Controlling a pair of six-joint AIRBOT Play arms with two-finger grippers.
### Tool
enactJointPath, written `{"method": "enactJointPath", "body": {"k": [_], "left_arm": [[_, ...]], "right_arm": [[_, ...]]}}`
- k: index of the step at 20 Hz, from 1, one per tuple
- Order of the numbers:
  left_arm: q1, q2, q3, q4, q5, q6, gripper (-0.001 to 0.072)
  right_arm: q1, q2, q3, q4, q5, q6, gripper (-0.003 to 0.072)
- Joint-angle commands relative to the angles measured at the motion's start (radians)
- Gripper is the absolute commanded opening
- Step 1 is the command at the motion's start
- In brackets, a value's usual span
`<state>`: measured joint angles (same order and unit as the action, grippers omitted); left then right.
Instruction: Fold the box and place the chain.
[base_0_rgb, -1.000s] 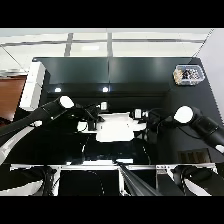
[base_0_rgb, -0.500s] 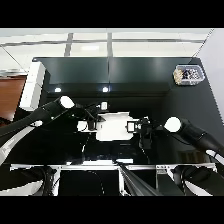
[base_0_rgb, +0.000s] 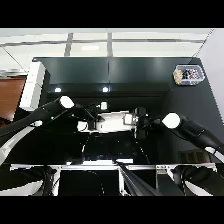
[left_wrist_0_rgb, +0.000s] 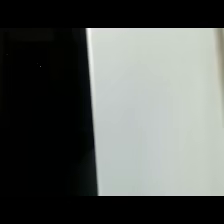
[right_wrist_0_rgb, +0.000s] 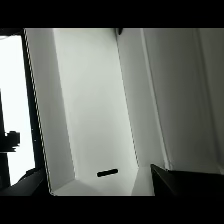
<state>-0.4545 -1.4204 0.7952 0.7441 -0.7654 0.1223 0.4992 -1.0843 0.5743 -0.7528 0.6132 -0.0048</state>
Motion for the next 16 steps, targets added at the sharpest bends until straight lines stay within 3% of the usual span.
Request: {"method": "enactJointPath", "body": {"k": [1,6,16], "left_arm": [[-0.001,0.007,0.0,-0.001,-0.005,0.001,0.0027],[-0.002,0.006,0.014,0.007,-0.082,0.005,0.0029],[-0.004,0.004,0.017,0.007,-0.084,0.005,0.0029]], "right_arm": [[-0.084,0.0,0.028,0.091,0.096,-0.05,0.0684],[-0.112,-0.016,0.028,0.182,0.101,-0.2,0.0684],[-0.112,-0.138,0.027,0.281,0.147,-0.289,0.0683]]}}
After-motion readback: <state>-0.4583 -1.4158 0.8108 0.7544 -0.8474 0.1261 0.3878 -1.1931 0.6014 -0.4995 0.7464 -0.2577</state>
